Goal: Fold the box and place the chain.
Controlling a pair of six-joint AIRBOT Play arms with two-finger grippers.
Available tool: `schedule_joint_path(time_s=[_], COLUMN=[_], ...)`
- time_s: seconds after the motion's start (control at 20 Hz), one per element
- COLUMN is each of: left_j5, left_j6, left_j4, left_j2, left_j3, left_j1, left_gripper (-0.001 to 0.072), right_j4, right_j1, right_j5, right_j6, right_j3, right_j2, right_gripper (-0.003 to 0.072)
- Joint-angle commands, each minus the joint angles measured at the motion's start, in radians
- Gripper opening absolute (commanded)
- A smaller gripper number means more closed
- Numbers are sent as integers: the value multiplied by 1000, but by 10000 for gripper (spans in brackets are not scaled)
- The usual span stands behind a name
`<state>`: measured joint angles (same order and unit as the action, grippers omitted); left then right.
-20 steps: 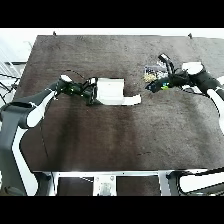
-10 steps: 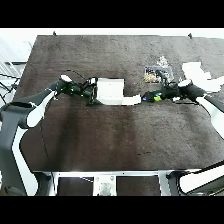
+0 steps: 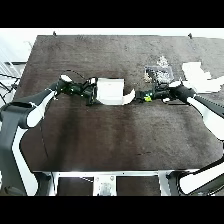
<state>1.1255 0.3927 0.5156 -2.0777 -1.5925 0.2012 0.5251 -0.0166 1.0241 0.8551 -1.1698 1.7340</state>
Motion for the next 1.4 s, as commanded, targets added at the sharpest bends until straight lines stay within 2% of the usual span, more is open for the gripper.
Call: schedule_joint_path(time_s=[0.0, 0.05, 0.1, 0.2, 0.3, 0.35, 0.4, 0.7, 0.95, 1.35], left_j5=[0, 0, 0, 0, 0, 0, 0, 0, 0, 0], left_j6=[0, 0, 0, 0, 0, 0, 0, 0, 0, 0], left_j4=[0, 0, 0, 0, 0, 0, 0, 0, 0, 0], left_j2=[0, 0, 0, 0, 0, 0, 0, 0, 0, 0], left_j3=[0, 0, 0, 0, 0, 0, 0, 0, 0, 0], left_j1=[0, 0, 0, 0, 0, 0, 0, 0, 0, 0], left_gripper=[536, 536, 536, 536, 536, 536, 536, 536, 536, 536], right_j4=[-34, -40, -40, -55, -61, -61, -63, -47, 35, 158], right_j1=[-16, -23, -27, -33, -40, -44, -48, -82, -123, -207], right_j5=[6, 10, 9, 11, 8, 3, 5, -37, -59, -162], right_j6=[-2, -2, -2, -2, -2, -2, 4, 67, 166, 320], right_j3=[-6, -11, -17, -30, -37, -37, -37, -59, -89, -103], right_j2=[-21, -22, -22, -22, -21, -18, -15, -15, -15, -14], right_gripper=[166, 212, 215, 334, 354, 416, 512, 518, 516, 515])
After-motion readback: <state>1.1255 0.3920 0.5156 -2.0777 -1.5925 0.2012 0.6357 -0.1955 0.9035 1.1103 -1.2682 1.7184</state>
